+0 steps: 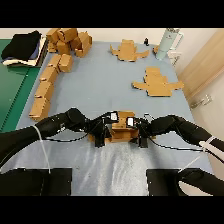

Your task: Fold the box.

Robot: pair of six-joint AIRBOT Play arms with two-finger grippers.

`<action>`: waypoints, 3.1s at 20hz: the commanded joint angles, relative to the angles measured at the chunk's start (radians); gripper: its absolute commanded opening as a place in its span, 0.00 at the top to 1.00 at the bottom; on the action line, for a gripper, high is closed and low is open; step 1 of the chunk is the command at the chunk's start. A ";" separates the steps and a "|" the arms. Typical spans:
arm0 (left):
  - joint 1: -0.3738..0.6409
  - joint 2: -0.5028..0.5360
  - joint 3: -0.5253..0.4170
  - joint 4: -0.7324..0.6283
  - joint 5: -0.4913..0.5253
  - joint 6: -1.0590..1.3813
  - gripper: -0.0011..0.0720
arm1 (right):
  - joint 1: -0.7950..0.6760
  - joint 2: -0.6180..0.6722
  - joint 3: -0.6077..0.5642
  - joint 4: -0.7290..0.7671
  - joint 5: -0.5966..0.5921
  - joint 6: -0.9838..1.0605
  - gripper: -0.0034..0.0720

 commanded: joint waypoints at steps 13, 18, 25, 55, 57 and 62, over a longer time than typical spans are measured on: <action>0.373 0.222 -0.088 0.420 -0.295 -1.360 0.97 | 0.000 0.000 0.000 0.000 0.001 -0.001 0.31; 0.211 0.114 -0.114 0.230 -0.166 -1.352 0.97 | 0.000 0.000 0.000 0.000 0.001 -0.001 0.31; 0.028 0.088 -0.114 0.145 0.037 -1.345 0.97 | 0.000 0.000 0.000 0.000 0.001 -0.001 0.31; -0.014 0.067 0.051 0.132 0.015 -1.333 0.31 | 0.000 0.000 0.000 0.000 0.001 -0.001 0.31; -0.029 0.067 0.053 0.139 0.019 -1.398 0.32 | 0.000 0.000 0.000 0.000 0.001 -0.001 0.31; -0.128 0.046 0.116 0.428 0.015 -1.724 0.33 | 0.000 0.000 0.000 0.000 0.001 -0.001 0.31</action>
